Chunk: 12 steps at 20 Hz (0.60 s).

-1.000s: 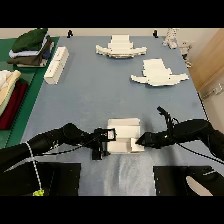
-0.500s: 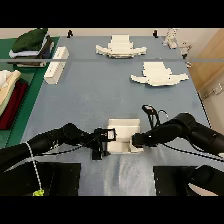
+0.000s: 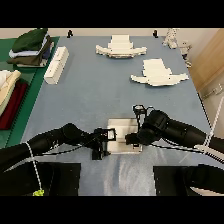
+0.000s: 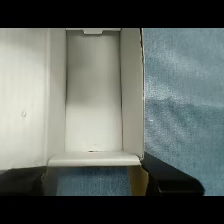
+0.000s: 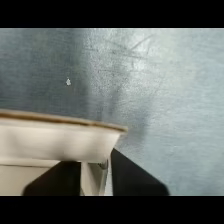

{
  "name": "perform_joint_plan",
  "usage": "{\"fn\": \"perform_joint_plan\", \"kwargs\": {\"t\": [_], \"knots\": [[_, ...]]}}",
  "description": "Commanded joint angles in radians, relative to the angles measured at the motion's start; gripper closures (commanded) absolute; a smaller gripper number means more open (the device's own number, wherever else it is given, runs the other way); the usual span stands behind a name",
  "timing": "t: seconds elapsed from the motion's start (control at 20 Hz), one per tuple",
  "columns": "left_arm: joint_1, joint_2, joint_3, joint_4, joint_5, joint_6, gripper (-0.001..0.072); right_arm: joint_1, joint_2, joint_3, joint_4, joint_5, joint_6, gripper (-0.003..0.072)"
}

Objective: Fold the box.

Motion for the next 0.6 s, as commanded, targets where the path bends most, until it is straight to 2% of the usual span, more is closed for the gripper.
{"fn": "perform_joint_plan", "kwargs": {"t": [0.0,0.05,0.3,0.35,0.4,0.45,0.55], "knots": [[0.000,0.001,0.000,0.000,0.000,0.001,0.0271,0.012,-0.015,0.013,-0.031,-0.005,0.046,0.0601],[0.000,0.001,0.000,0.000,0.000,0.001,0.0271,0.011,-0.015,0.013,-0.024,-0.006,0.049,0.0679],[0.000,0.001,0.000,0.000,0.000,0.001,0.0271,0.012,-0.015,0.013,-0.013,-0.010,0.056,0.0682],[0.000,0.001,0.000,0.000,0.000,0.001,0.0271,0.012,-0.015,0.014,-0.013,-0.010,0.056,0.0512],[0.000,0.001,0.000,0.000,0.000,0.001,0.0271,0.012,-0.015,0.018,-0.006,-0.014,0.055,0.0298],[0.000,0.001,0.000,0.000,0.000,0.001,0.0271,0.012,-0.015,0.024,0.002,-0.022,0.055,0.0263],[0.000,0.001,0.000,0.000,0.000,0.001,0.0271,0.011,-0.013,0.041,0.001,-0.055,0.052,0.0264]]}}
